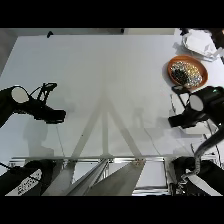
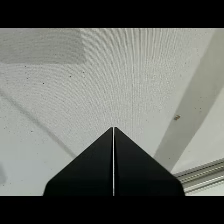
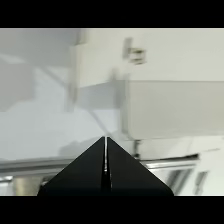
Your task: Fold the box and place the chain.
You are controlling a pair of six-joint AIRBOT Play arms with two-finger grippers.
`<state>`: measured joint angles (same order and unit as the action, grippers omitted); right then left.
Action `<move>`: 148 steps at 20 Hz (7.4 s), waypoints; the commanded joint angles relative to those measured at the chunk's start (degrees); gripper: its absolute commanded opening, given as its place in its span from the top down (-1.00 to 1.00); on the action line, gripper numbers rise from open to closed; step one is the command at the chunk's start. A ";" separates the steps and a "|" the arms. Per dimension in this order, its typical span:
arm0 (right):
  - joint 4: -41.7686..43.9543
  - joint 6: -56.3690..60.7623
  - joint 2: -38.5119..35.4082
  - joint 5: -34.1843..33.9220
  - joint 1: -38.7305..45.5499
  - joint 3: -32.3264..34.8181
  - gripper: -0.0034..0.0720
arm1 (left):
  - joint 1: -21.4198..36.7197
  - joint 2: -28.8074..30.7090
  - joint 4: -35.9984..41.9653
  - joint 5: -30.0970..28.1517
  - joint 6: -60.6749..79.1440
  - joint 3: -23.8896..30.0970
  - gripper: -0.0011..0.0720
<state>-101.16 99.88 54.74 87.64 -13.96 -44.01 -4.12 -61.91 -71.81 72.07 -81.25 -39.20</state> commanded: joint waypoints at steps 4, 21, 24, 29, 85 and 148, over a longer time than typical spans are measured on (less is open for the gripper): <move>-14.03 -12.66 0.17 -6.45 27.93 -5.38 0.81 | -0.02 -0.04 0.00 -0.02 0.02 0.02 0.93; -20.11 -17.73 25.66 -19.54 37.83 -8.13 0.64 | -0.02 -0.04 0.00 -0.02 0.00 0.02 0.93; -18.69 -20.33 25.44 -18.40 37.81 -8.15 0.88 | -0.02 -0.04 0.00 -0.02 0.00 0.02 0.93; 7.74 -32.35 18.56 -16.68 37.83 -8.09 0.89 | -0.02 -0.04 0.00 -0.02 0.00 0.02 0.93; 32.85 -18.88 -11.67 -46.12 -3.30 18.71 0.88 | -9.60 -35.93 47.17 0.35 59.21 -23.19 -0.42; 27.50 -25.40 -24.24 -16.35 -3.30 6.36 0.02 | -28.37 -24.85 62.53 -21.31 103.80 -6.23 0.96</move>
<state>-73.65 74.85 30.57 73.67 -17.21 -37.60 -32.58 -84.05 -14.68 52.75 15.00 -45.47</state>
